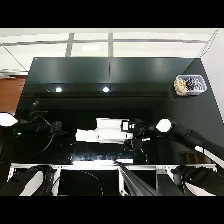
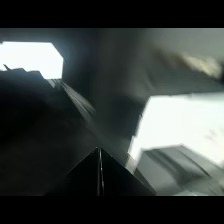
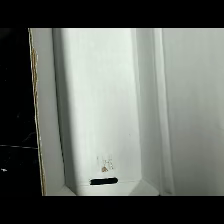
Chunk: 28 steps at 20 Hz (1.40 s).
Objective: Fold the box and place the chain.
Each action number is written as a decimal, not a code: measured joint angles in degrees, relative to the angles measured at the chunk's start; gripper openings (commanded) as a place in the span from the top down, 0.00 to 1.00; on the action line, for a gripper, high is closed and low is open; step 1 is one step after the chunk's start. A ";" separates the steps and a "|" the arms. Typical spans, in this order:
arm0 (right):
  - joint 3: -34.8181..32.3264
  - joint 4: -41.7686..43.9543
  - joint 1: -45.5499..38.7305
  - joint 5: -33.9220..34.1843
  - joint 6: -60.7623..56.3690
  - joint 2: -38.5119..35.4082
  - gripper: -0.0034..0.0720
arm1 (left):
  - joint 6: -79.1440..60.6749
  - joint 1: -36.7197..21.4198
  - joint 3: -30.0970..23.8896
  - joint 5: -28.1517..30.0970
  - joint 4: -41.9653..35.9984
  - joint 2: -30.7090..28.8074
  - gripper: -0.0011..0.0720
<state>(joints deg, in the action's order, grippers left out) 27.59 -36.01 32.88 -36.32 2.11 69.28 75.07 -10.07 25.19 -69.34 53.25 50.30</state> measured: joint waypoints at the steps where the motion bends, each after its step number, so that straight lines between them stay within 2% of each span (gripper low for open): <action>1: 0.00 0.00 0.00 0.00 0.00 0.00 0.86 | -1.14 -0.39 -0.68 -0.50 -2.23 2.12 0.94; 7: 0.00 0.00 0.00 0.00 0.02 0.02 0.86 | -10.36 -1.16 -5.81 3.41 -16.59 13.51 0.94; 10: 0.00 -0.02 0.00 0.00 0.02 0.00 0.86 | -15.37 0.31 -7.06 5.42 -21.79 17.31 0.94; 20: 0.00 -0.02 0.00 0.00 0.02 0.02 0.86 | -21.00 11.13 -7.41 10.73 -26.40 20.24 0.93; 21: 0.00 0.00 0.00 0.00 0.00 0.02 0.86 | -21.66 11.56 -6.97 10.93 -26.62 20.24 0.74; 22: 0.00 0.00 0.00 0.00 -0.02 0.00 0.86 | -22.40 11.80 -6.27 10.32 -26.97 20.13 0.41; 23: 0.00 -0.09 0.00 0.02 0.07 0.00 0.86 | -23.19 11.87 -5.35 8.74 -27.65 19.91 0.04; 24: 0.00 -0.04 0.00 0.02 0.02 0.02 0.86 | -23.91 11.91 -4.33 6.91 -28.15 19.61 0.00; 28: 0.00 -0.04 0.00 0.02 0.02 0.02 0.86 | -24.79 12.59 -0.15 1.16 -28.04 18.93 0.00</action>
<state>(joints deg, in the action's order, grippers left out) 27.59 -36.05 32.88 -36.29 2.13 69.30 50.28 2.52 25.04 -68.18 25.21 69.23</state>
